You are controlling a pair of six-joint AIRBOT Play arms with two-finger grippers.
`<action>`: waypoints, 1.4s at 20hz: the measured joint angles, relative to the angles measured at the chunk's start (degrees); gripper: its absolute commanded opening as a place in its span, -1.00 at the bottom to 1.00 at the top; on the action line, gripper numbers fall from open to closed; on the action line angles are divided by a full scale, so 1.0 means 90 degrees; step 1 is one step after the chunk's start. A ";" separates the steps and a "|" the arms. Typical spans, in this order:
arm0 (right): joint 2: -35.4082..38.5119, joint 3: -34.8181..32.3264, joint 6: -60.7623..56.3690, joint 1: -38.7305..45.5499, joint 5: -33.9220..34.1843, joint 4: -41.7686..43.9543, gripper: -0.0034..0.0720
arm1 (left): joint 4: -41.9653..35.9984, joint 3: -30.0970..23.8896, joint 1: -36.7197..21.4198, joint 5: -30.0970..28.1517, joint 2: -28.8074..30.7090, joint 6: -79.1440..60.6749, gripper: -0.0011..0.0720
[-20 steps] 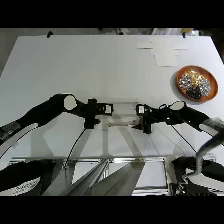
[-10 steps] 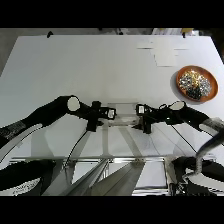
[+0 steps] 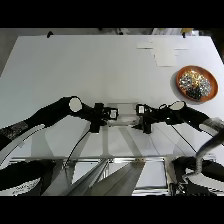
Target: Fold the box and place the chain.
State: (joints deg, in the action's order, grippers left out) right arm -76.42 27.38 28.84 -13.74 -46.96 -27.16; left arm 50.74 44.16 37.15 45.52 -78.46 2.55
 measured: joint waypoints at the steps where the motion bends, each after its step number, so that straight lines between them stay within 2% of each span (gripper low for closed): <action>1: 0.0002 0.0000 0.0000 0.0000 0.0000 0.0000 -0.11 | -0.0063 0.0000 0.0002 -0.0027 0.0000 0.0000 -0.61; 10: 0.0000 0.0000 -0.0002 0.0000 0.0000 0.0000 -0.11 | -0.0466 0.0000 0.0153 -0.0287 -0.0053 0.0002 -0.60; 13: 0.0002 0.0000 0.0000 0.0000 0.0000 -0.0002 -0.11 | -0.0634 0.0000 0.0270 -0.0396 -0.0119 0.0019 -0.51; 15: 0.0002 0.0000 0.0012 0.0000 -0.0002 -0.0007 -0.11 | -0.0704 0.0000 0.0318 -0.0413 -0.0136 0.0029 -0.07; 21: 0.0000 0.0000 0.0010 0.0000 -0.0002 -0.0015 -0.11 | -0.0777 0.0000 0.0357 -0.0386 -0.0146 0.0488 -0.03; 22: 0.0002 0.0000 0.0010 0.0000 -0.0002 -0.0012 -0.11 | -0.0775 0.0000 0.0357 -0.0381 -0.0146 0.0602 -0.07; 24: 0.0002 0.0000 0.0005 0.0000 -0.0002 -0.0007 -0.11 | -0.0699 0.0000 0.0342 -0.0342 -0.0090 0.0857 -0.59; 26: 0.0002 0.0000 -0.0005 0.0000 0.0000 -0.0002 -0.11 | -0.0588 -0.0002 0.0299 -0.0248 0.0053 0.1137 -0.97; 28: 0.0000 0.0000 -0.0007 0.0000 0.0000 0.0000 -0.11 | -0.0435 -0.0002 0.0216 -0.0087 0.0306 0.1486 -0.96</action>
